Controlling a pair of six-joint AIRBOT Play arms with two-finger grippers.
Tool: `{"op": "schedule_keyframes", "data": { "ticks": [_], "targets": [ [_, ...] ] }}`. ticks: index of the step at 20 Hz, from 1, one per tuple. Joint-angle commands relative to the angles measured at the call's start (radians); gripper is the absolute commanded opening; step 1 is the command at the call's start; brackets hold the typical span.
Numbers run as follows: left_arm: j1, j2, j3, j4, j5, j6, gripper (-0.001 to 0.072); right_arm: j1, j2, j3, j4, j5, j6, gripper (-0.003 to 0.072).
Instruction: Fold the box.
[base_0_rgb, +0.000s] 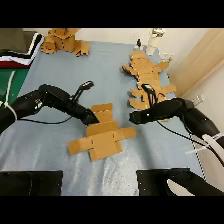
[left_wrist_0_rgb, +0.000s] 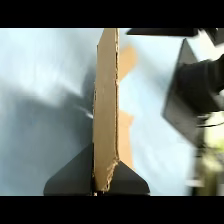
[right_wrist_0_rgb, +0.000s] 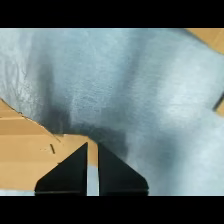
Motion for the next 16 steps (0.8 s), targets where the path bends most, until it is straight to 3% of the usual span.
{"op": "schedule_keyframes", "data": {
  "ticks": [1,3,5,9,16],
  "targets": [
    [-0.153,0.097,0.000,0.032,-0.272,0.198,0.0015,-0.028,0.057,0.019,0.005,-0.106,0.058,0.0089],
    [-0.208,0.093,-0.023,0.027,-0.349,0.270,0.0015,-0.026,0.065,0.017,0.077,-0.140,0.056,0.0077],
    [-0.227,0.085,-0.087,-0.003,-0.400,0.301,0.0015,-0.020,0.078,0.012,0.090,-0.138,0.057,0.0003],
    [-0.225,0.071,-0.176,-0.025,-0.400,0.383,0.0015,-0.020,0.077,0.008,0.086,-0.090,0.058,0.0003],
    [-0.230,0.077,-0.185,-0.076,-0.293,0.384,0.0015,-0.020,0.050,-0.024,0.075,-0.050,0.067,0.0003]
  ]
}}
